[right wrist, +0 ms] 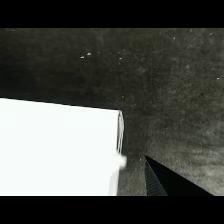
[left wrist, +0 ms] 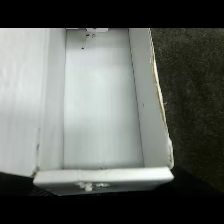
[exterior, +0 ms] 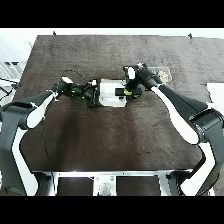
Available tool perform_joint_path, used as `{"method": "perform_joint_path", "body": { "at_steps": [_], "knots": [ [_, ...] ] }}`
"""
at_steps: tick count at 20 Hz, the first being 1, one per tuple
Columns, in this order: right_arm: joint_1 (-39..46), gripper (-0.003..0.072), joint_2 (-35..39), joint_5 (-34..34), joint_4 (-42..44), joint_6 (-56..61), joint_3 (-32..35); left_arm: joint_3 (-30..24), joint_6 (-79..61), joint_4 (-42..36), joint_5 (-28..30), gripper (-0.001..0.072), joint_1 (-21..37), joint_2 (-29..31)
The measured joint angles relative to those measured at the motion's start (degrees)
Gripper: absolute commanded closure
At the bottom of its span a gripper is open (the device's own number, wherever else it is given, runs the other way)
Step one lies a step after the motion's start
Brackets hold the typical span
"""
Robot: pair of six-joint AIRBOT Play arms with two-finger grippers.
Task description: Fold the box and place the chain.
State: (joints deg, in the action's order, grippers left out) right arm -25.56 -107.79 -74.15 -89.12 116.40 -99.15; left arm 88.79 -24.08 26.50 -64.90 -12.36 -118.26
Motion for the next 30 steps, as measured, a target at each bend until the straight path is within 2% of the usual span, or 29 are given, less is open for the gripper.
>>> {"method": "perform_joint_path", "body": {
  "at_steps": [5, 10, 12, 16, 18, 22, 25, 27, 30],
  "knots": [
    [0.00, 0.0204, 4.94, -1.49, 1.11, -3.80, -0.07, 0.00, 0.02, 0.00, -0.02, 0.0433, 0.00, 0.02],
    [0.42, 0.0203, 13.46, -2.69, 0.92, -12.81, -0.07, 0.00, 0.02, 0.02, -0.02, 0.0433, 0.00, 0.02],
    [1.64, 0.0137, 16.87, -1.20, -1.62, -17.14, -0.07, 0.00, 0.02, 0.02, -0.02, 0.0433, 0.00, 0.00],
    [8.22, 0.0137, 19.93, 4.15, -5.14, -22.75, 0.31, 0.00, 0.02, 0.02, -0.02, 0.0433, 0.00, 0.00],
    [13.35, 0.0137, 19.17, 7.56, -3.91, -23.96, 0.74, 0.00, 0.04, 0.02, -0.04, 0.0433, 0.00, 0.02],
    [22.84, 0.0137, 13.44, 11.89, 5.86, -28.22, 0.74, 0.00, 0.04, 0.02, -0.07, 0.0433, 0.00, 0.00],
    [25.92, 0.0138, 7.32, 13.33, 11.37, -31.63, -1.33, 0.00, 0.04, 0.02, -0.07, 0.0433, 0.00, 0.00],
    [26.82, 0.0180, 3.19, 13.73, 13.42, -32.92, -3.61, 0.00, 0.02, 0.02, -0.07, 0.0433, 0.00, 0.02],
    [27.45, 0.0179, -1.86, 14.01, 15.45, -33.90, -7.15, 0.00, 0.02, 0.02, -0.09, 0.0433, 0.00, 0.00]
  ]
}}
